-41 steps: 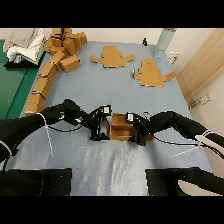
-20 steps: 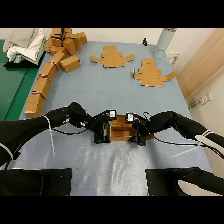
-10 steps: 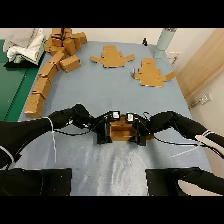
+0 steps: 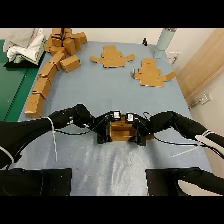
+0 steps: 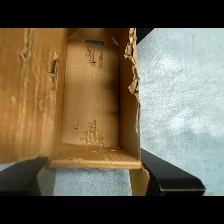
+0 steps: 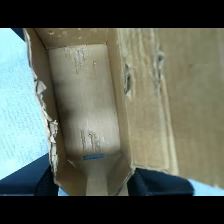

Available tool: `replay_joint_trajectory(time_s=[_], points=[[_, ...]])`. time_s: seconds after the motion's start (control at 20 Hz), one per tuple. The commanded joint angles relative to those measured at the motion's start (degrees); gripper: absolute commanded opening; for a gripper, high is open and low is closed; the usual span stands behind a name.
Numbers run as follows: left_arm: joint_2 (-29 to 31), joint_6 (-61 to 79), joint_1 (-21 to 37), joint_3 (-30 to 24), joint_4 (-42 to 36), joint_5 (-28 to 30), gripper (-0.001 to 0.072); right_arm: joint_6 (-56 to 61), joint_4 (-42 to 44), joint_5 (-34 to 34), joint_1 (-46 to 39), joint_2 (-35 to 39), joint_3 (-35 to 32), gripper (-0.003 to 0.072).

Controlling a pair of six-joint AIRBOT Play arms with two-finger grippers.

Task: Fold the box.

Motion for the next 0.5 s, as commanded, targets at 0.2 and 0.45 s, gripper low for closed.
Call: replay_joint_trajectory(time_s=[0.2,0.45], points=[[0.0,0.4,0.0,0.1,0.6,0.0,0.0446,0.0,0.0,0.0,0.0,0.0,0.0,0.0421],[0.0,0.4,0.0,0.1,0.6,0.0,0.0445,0.0,0.0,0.0,0.0,0.0,0.0,0.0421]])
